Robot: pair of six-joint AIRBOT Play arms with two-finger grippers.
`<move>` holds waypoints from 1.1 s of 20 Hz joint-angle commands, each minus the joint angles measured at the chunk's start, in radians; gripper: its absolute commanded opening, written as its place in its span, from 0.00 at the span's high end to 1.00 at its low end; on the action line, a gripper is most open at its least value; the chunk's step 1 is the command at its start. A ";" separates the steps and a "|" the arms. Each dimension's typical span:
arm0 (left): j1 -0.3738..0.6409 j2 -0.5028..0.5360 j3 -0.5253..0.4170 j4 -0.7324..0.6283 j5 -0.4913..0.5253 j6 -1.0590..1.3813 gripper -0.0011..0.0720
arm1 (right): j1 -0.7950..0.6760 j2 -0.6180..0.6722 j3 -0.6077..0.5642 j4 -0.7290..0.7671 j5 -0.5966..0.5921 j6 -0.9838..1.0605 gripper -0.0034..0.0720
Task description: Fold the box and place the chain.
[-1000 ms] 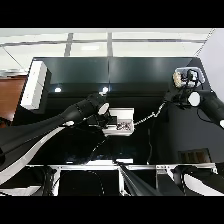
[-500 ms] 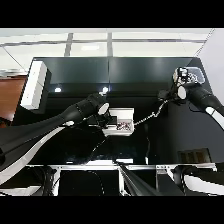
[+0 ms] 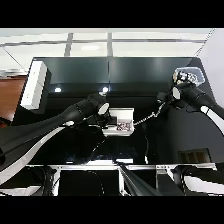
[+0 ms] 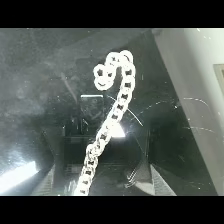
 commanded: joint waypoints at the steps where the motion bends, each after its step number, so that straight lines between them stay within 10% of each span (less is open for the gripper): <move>1: 0.000 0.000 0.001 0.001 -0.001 0.000 0.94 | 0.002 -0.002 0.001 -0.005 -0.029 0.010 0.24; 7: 0.000 0.000 0.001 0.000 0.011 0.000 0.94 | 0.002 -0.032 0.001 0.043 -0.029 -0.115 0.24; 10: 0.000 0.000 0.001 0.001 0.008 0.000 0.94 | 0.002 -0.035 0.002 0.089 -0.026 -0.121 0.78; 12: 0.000 0.000 0.001 0.001 0.007 0.000 0.94 | 0.002 -0.035 0.002 0.092 -0.014 -0.124 0.94; 22: 0.000 0.000 0.001 0.001 0.002 0.000 0.94 | 0.002 0.216 0.061 0.092 0.203 -0.511 0.94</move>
